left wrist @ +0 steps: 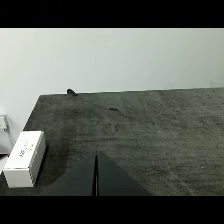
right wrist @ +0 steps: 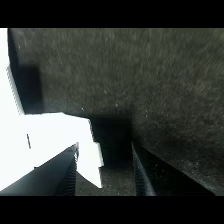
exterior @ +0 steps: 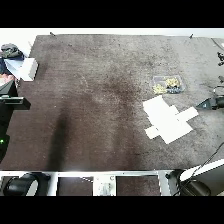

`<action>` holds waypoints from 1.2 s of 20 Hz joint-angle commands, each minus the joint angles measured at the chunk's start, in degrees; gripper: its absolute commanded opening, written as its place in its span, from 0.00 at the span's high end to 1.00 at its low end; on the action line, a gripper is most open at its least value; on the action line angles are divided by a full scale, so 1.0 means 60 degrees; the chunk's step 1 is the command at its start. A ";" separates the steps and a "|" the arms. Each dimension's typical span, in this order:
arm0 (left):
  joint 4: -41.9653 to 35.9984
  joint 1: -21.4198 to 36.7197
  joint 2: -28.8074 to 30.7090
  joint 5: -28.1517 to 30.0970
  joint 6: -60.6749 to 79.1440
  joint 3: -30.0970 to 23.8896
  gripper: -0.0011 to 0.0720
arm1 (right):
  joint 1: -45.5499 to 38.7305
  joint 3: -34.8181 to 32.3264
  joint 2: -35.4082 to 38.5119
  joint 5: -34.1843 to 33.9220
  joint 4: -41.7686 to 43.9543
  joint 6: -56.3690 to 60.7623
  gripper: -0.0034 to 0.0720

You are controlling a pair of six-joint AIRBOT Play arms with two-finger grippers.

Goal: Fold the box and place the chain.

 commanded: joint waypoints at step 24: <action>0.0000 0.0000 0.0007 0.0000 0.0004 -0.0004 0.97 | 0.0204 -0.1519 -0.0634 0.1705 0.1217 -0.0368 0.45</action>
